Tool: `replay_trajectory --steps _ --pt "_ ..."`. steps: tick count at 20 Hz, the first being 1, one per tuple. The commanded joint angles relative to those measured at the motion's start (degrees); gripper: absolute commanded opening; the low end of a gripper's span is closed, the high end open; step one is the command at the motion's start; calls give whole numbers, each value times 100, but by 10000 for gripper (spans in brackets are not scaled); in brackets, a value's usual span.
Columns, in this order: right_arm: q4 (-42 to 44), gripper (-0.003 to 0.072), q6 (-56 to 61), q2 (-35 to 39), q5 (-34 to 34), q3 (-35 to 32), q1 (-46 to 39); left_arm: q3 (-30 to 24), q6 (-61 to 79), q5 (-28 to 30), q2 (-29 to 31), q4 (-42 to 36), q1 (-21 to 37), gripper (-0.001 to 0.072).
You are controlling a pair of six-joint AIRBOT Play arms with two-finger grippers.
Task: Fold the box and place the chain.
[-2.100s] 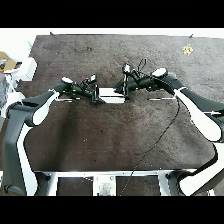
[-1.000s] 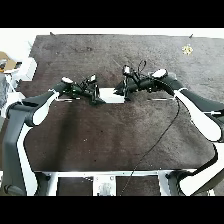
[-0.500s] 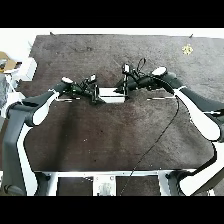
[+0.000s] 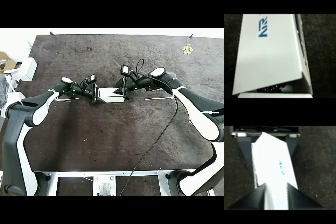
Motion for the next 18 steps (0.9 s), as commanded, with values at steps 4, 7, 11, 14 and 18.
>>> replay_trajectory --steps 4,7,11,14,18 --pt "55 278 -24 9 -216 7 63 7 2 -20 2 4 -7 618" --pt "90 279 -22 74 -214 7 66 7 2 -20 2 4 -7 618" --pt "118 279 -20 68 -221 4 68 4 2 -20 2 4 -7 618" --pt "118 279 -20 -22 -319 4 70 7 2 -20 2 4 -7 618" --pt "79 278 -13 -33 -24 4 66 7 2 -20 2 4 -7 618"
